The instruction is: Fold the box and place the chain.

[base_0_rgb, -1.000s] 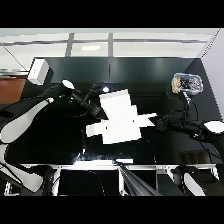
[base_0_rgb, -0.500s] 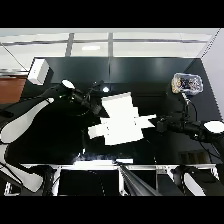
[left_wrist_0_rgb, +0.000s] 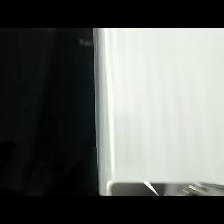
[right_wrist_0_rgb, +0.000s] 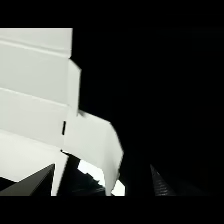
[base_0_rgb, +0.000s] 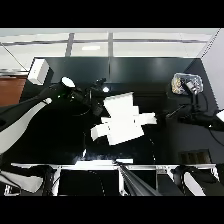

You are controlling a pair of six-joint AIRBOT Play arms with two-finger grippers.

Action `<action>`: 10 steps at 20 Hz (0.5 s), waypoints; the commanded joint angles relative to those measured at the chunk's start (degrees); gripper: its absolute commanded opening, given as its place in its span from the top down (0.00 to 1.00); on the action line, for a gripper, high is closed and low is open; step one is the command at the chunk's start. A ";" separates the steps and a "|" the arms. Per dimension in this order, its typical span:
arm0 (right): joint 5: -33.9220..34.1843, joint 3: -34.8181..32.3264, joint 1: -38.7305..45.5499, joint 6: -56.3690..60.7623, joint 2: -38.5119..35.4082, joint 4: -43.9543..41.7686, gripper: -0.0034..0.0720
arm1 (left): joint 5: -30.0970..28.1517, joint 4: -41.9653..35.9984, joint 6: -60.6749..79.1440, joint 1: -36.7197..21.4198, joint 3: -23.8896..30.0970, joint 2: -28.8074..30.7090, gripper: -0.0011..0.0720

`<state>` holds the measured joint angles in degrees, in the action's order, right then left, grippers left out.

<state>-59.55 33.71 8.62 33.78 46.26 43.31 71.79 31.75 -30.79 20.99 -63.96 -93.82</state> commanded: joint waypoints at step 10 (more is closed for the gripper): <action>-2.75 3.58 -0.76 -10.21 -0.02 6.54 0.06 | -17.53 5.53 24.30 8.55 9.33 12.13 0.95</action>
